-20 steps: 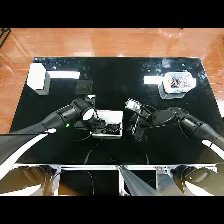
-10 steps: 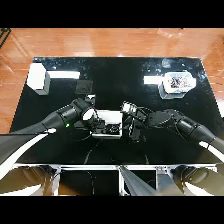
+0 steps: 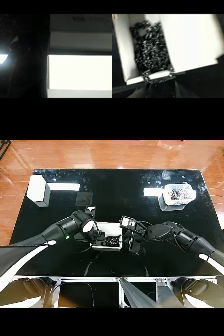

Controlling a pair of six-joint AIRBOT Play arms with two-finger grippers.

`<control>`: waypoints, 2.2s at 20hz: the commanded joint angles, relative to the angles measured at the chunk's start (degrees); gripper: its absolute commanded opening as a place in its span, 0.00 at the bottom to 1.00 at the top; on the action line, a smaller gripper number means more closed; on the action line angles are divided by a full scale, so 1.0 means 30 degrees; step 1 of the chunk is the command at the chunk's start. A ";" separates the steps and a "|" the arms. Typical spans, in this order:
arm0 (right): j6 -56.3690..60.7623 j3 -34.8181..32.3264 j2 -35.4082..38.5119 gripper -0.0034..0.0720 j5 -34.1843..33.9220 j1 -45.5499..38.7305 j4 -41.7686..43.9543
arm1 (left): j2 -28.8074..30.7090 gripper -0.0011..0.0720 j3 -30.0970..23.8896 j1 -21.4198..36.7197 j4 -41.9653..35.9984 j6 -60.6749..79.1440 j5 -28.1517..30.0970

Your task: Fold the box and place the chain.

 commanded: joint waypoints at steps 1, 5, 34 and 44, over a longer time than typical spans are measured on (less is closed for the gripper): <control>0.0000 -0.0007 -0.0007 0.51 -0.0503 0.0022 -0.0823 | -0.0015 0.04 0.0015 0.0000 0.0000 0.0000 -0.0036; 0.0000 -0.0007 -0.0007 0.51 -0.0750 0.0029 -0.0423 | -0.0015 0.04 0.0015 0.0000 0.0000 0.0000 -0.0036; 0.6011 0.0386 0.4182 0.08 -0.3162 -0.2346 -0.0852 | -0.0015 0.04 0.0015 0.0007 -0.0007 -0.0015 -0.0036; 0.8677 0.1800 0.3898 0.08 -0.0852 0.0736 0.6696 | -0.0015 0.04 0.0015 0.0007 -0.0219 -0.0095 0.0219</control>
